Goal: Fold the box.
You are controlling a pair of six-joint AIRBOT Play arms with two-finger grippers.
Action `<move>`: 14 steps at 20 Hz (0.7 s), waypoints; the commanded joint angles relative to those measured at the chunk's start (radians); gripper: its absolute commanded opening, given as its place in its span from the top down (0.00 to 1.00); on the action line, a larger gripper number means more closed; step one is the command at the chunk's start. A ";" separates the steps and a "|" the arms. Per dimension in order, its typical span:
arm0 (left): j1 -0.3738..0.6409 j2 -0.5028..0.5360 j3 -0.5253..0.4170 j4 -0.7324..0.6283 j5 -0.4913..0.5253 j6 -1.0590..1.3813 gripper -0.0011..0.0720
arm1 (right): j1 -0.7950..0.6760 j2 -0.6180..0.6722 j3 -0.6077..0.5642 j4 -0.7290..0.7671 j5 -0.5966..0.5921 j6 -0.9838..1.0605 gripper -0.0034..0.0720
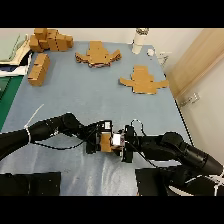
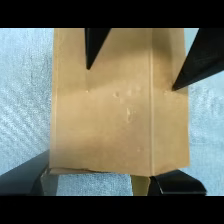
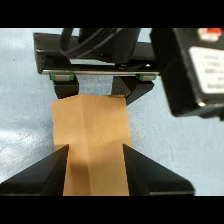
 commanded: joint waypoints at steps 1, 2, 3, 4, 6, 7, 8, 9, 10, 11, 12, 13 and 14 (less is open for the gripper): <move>0.001 0.000 0.001 0.000 0.000 0.000 0.41 | 0.024 -0.006 -0.001 -0.036 -0.003 -0.002 0.27; 0.001 0.000 0.001 0.000 0.000 0.000 0.41 | 0.036 -0.014 0.000 -0.066 -0.003 0.030 0.27; 0.001 0.000 0.001 0.000 0.000 0.000 0.41 | 0.048 -0.026 0.000 -0.105 -0.003 0.064 0.27; 0.001 0.000 0.001 0.000 0.000 0.000 0.41 | 0.061 -0.034 0.000 -0.150 0.001 0.103 0.27; 0.001 0.000 0.001 0.000 0.000 0.000 0.41 | 0.072 -0.042 0.000 -0.206 0.005 0.152 0.27; 0.001 0.000 0.001 0.000 0.000 0.000 0.41 | 0.072 -0.043 0.000 -0.220 0.008 0.160 0.27; 0.001 0.000 0.001 0.000 0.000 0.000 0.41 | 0.072 -0.043 0.000 -0.224 0.009 0.160 0.27; 0.001 0.000 0.001 0.000 0.000 0.000 0.41 | 0.072 -0.043 0.000 -0.227 0.009 0.160 0.27; 0.001 0.000 0.001 0.000 0.000 0.000 0.41 | 0.072 -0.043 0.000 -0.228 0.009 0.159 0.27; 0.001 0.000 0.001 0.000 0.000 0.000 0.41 | 0.073 -0.043 0.000 -0.228 0.009 0.159 0.27; 0.001 0.000 0.001 0.000 0.000 0.000 0.41 | 0.077 -0.043 0.000 -0.231 0.009 0.159 0.27; 0.001 0.000 0.001 0.000 0.000 0.000 0.41 | 0.085 -0.043 0.000 -0.239 0.009 0.160 0.27; 0.001 0.000 0.001 0.000 0.000 0.000 0.41 | 0.091 -0.043 0.000 -0.244 0.009 0.160 0.28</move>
